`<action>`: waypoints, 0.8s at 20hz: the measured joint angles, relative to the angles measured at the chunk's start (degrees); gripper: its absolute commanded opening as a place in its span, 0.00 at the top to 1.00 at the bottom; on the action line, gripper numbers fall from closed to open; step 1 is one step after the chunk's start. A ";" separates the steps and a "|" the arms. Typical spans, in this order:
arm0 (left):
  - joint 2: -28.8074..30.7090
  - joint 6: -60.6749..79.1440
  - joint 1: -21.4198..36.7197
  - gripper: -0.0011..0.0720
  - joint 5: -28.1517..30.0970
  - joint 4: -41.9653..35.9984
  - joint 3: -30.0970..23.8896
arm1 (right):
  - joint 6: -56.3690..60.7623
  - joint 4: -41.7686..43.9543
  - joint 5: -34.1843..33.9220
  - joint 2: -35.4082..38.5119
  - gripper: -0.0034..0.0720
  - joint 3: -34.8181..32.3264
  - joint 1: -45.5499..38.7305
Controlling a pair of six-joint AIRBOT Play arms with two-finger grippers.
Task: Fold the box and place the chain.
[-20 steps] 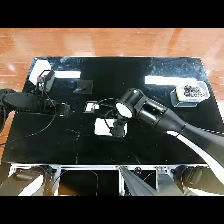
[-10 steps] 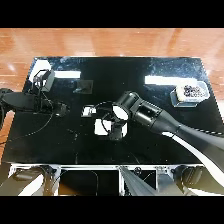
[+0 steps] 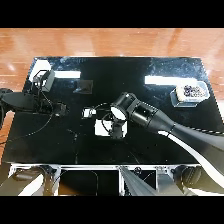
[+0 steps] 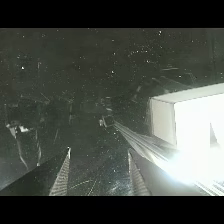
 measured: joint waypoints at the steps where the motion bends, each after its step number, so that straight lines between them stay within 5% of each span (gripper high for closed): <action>1: 0.00 0.00 0.00 0.35 0.00 0.02 0.00 | -0.11 -0.07 -0.07 0.00 0.02 0.00 0.00; 5: 0.00 0.00 0.00 0.35 0.02 0.02 0.00 | -0.13 -0.55 0.17 -0.07 0.03 0.00 0.00; 6: 0.00 0.02 0.00 0.35 0.02 0.02 0.00 | -0.13 -0.57 0.20 -0.07 0.10 0.00 0.00; 7: 0.00 0.00 0.00 0.35 0.02 0.02 0.00 | -0.13 -0.57 0.24 -0.07 0.28 0.00 0.00; 8: 0.00 0.02 0.00 0.35 0.00 0.02 0.00 | -0.15 -0.57 0.28 -0.07 0.32 0.00 0.00; 16: 0.00 0.02 0.00 0.35 -0.02 0.02 0.00 | -0.13 -0.83 0.57 -0.07 0.33 0.00 0.00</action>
